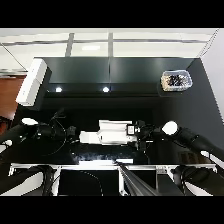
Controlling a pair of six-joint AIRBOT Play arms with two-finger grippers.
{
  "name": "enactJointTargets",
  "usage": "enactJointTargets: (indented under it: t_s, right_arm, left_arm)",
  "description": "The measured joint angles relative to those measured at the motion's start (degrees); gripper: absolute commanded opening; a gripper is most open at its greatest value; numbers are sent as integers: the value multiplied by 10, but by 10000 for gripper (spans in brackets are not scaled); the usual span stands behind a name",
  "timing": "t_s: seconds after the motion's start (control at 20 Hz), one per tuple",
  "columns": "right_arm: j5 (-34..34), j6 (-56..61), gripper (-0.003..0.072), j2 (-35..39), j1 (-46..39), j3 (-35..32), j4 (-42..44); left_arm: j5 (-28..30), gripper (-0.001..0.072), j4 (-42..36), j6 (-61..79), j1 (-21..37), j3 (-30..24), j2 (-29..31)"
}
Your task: Fold the box and place the chain.
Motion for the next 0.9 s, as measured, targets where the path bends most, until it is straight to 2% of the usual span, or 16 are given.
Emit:
enactJointTargets:
  t_s: [0.3,0.7,0.9]
  right_arm:
    - [0,0,442,0,0,0,0]
    - [0,0,442,0,0,0,0]
    - [0,0,442,0,0,0,0]
  left_arm:
    - [14,27,-5,16,-11,1,-7]
    - [40,29,-5,20,-87,25,-8]
    - [31,110,-6,21,-101,42,-7]
